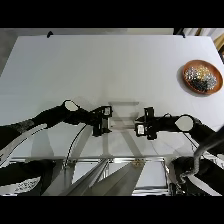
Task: Fold the box and place the chain.
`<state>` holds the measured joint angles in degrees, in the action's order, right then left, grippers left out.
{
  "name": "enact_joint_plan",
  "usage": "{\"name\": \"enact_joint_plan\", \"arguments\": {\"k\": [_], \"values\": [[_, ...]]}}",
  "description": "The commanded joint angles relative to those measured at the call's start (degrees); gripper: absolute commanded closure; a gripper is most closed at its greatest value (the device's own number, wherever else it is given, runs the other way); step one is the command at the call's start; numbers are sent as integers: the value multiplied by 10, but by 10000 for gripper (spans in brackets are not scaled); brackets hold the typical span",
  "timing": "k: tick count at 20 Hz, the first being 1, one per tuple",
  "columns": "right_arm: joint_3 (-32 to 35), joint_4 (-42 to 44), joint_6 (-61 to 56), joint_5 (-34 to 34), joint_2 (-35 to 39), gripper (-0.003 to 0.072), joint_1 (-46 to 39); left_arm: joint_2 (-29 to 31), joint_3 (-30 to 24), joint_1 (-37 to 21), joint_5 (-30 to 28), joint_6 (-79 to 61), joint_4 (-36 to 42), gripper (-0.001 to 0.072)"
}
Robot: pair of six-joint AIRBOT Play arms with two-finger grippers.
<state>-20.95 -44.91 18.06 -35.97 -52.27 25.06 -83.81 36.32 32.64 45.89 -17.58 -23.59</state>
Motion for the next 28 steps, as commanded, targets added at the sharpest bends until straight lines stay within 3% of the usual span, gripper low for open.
{"name": "enact_joint_plan", "arguments": {"k": [1,7,10,14,15,16,18,19,23,28], "values": [[0,4,0,9,-2,530,7,0,0,0,0,0,0,455],[0,9,0,25,-51,525,45,0,0,0,0,0,0,455],[0,15,0,41,-52,349,49,0,0,0,0,0,0,455],[0,15,0,52,-52,316,49,0,0,0,0,0,0,455],[0,15,0,56,-52,328,49,0,0,0,0,0,0,455],[0,15,0,59,-52,397,48,0,0,0,0,0,0,455],[0,7,-3,60,-39,607,40,0,0,0,0,0,0,455],[0,-10,-15,61,-23,669,38,0,0,0,0,0,0,455],[0,-75,-101,26,53,669,15,0,0,0,0,0,0,455],[0,-74,-319,-57,156,669,-43,0,0,0,0,0,0,455]]}}
